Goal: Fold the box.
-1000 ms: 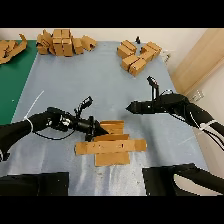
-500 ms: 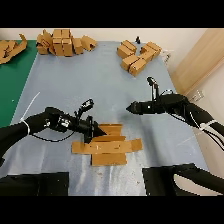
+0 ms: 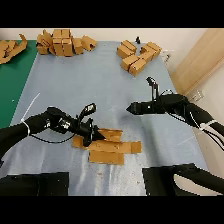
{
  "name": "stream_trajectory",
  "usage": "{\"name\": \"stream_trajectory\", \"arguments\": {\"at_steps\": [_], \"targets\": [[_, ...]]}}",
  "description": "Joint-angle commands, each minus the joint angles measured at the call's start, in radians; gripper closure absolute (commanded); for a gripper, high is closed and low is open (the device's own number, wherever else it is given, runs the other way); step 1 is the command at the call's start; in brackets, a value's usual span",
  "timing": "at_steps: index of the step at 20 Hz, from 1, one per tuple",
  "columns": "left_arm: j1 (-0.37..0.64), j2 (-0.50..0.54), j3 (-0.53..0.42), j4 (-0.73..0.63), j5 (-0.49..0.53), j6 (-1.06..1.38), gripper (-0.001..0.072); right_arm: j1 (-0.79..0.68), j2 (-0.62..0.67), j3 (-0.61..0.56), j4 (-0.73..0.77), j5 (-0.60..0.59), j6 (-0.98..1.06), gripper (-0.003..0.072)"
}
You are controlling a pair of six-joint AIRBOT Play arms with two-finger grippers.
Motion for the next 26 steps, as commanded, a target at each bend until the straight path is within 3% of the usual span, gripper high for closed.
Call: {"name": "stream_trajectory", "arguments": {"at_steps": [1, 26], "targets": [[0.002, 0.008, -0.001, 0.022, 0.029, -0.019, 0.0697, 0.000, 0.000, 0.000, -0.002, -0.011, 0.000, 0.0532], [0.055, 0.008, -0.018, -0.064, 0.068, -0.109, 0.0697, 0.000, 0.000, 0.000, -0.017, -0.020, -0.019, 0.0532]]}}
